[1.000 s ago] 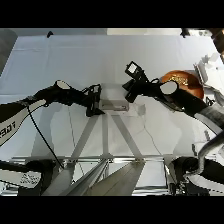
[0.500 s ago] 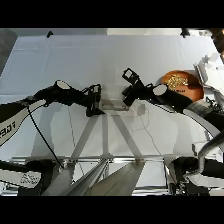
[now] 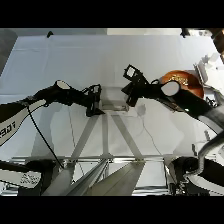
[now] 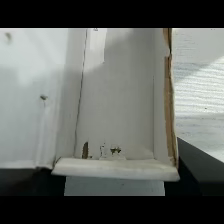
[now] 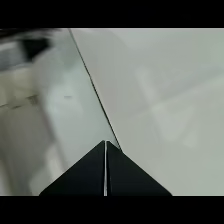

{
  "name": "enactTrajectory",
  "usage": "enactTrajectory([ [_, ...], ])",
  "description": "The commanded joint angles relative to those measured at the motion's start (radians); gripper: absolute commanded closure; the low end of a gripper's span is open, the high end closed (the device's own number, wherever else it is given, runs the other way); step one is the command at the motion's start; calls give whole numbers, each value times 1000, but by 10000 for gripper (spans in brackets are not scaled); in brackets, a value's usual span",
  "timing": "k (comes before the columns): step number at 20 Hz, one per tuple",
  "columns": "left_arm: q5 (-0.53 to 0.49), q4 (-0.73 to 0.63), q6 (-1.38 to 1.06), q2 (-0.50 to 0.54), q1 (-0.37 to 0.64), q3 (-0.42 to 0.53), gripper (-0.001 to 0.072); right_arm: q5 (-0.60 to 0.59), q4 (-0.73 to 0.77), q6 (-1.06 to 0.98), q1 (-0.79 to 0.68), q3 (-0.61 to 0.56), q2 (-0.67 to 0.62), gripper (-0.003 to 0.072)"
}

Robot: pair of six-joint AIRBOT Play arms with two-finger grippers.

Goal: Fold the box and place the chain.

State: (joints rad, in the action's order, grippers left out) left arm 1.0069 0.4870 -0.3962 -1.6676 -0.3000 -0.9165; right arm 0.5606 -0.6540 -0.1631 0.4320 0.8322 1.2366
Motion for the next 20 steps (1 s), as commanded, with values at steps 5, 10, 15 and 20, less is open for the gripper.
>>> enactTrajectory([
  [5,0,0,1,0,-1,0,449,422,-494,-316,1,0,-290,679],
  [10,0,0,1,0,-1,0,449,456,-560,-327,1,0,-199,679],
  [15,0,0,1,0,-1,0,449,360,-524,-339,1,1,3,679],
  [20,0,0,1,0,-1,0,449,276,-515,-378,1,1,106,679],
])
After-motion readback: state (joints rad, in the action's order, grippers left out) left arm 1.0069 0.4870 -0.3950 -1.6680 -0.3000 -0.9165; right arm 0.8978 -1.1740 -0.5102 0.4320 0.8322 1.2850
